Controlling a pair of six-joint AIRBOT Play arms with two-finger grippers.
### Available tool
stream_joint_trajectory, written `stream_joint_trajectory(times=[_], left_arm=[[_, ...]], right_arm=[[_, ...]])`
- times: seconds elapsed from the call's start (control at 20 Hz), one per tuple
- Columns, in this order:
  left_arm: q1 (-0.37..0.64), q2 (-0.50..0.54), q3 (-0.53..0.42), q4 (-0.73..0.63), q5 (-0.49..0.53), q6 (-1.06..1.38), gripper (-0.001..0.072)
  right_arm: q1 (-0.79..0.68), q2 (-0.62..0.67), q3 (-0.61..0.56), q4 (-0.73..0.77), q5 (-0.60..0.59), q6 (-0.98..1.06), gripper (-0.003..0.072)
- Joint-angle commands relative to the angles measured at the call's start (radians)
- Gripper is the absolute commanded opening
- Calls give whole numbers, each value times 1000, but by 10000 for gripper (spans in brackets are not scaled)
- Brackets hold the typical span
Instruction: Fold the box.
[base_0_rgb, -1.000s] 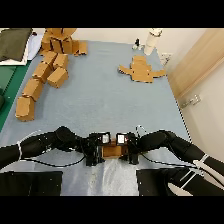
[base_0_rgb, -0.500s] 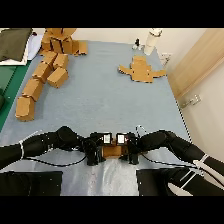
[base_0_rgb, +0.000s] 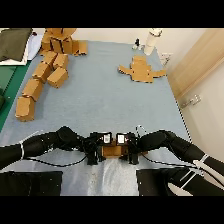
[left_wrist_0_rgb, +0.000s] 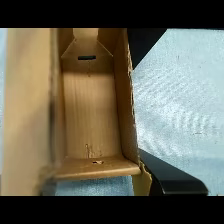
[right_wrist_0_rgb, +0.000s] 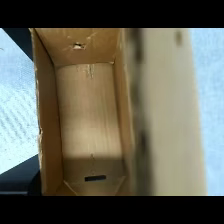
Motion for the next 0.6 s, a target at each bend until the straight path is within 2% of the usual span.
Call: stream_joint_trajectory(times=[0.0,0.55], left_arm=[[0,-1,1,-1,16,0,591],[0,-1,1,-2,20,0,593]], right_arm=[[1,0,0,0,0,0,598],[1,0,0,0,0,0,598]])
